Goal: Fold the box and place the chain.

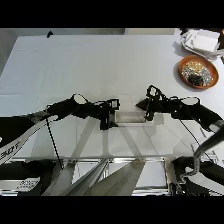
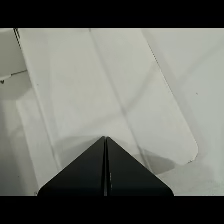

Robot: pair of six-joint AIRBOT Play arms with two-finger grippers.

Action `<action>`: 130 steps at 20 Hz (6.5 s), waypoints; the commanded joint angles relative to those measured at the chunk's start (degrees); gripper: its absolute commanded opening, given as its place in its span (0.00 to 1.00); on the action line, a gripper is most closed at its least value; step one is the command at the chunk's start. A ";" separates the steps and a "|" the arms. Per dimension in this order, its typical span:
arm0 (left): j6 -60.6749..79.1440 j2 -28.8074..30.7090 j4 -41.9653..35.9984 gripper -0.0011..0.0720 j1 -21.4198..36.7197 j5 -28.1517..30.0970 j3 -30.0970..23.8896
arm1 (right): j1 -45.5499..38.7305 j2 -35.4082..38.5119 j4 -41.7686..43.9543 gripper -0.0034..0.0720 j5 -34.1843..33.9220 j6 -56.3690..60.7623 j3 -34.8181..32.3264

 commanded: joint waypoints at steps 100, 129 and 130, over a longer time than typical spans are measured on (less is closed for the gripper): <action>0.02 0.02 0.02 0.30 0.00 0.02 -0.02 | -1.86 22.80 -51.65 0.06 2.67 89.74 -0.81; 0.02 0.02 0.02 0.30 0.00 0.00 -0.02 | -10.08 9.01 -28.65 0.06 10.69 80.78 -4.63; 0.02 0.02 0.02 0.30 0.02 0.02 -0.02 | -10.08 9.01 -27.98 0.07 11.15 80.43 -4.63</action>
